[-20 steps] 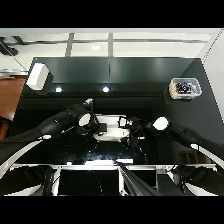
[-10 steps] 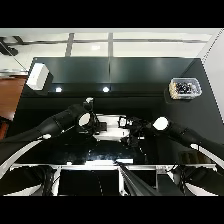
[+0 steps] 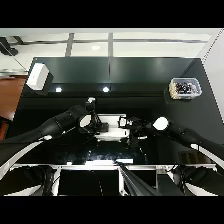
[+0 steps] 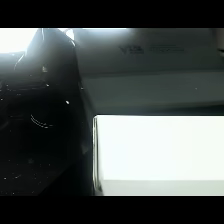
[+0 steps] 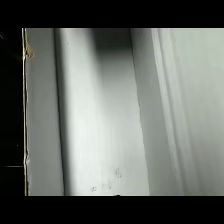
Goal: Fold the box and place the chain.
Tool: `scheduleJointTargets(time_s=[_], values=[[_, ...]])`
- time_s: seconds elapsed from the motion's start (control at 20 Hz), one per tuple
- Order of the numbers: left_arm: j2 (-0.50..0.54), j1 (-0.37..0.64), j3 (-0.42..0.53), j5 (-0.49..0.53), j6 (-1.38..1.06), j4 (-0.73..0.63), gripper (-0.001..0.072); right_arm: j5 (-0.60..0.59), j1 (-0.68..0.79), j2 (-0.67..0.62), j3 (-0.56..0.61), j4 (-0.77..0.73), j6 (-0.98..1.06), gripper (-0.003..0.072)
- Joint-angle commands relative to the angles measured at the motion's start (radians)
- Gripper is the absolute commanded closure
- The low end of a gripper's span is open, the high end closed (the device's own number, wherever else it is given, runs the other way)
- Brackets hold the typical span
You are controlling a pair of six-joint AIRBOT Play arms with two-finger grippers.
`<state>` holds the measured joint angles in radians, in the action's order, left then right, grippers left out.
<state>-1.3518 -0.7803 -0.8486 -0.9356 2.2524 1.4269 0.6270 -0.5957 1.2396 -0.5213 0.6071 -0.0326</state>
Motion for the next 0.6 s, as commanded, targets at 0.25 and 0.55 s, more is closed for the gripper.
scheduleJointTargets(time_s=[0.25,0.55], values=[[0.002,0.028,-0.042,-0.135,-0.032,0.058,0.0684,0.064,0.003,-0.137,-0.001,0.180,0.063,-0.0022],[-0.016,0.024,-0.021,-0.134,-0.031,0.074,0.0684,0.050,0.001,-0.143,-0.001,0.151,0.066,-0.0015]])
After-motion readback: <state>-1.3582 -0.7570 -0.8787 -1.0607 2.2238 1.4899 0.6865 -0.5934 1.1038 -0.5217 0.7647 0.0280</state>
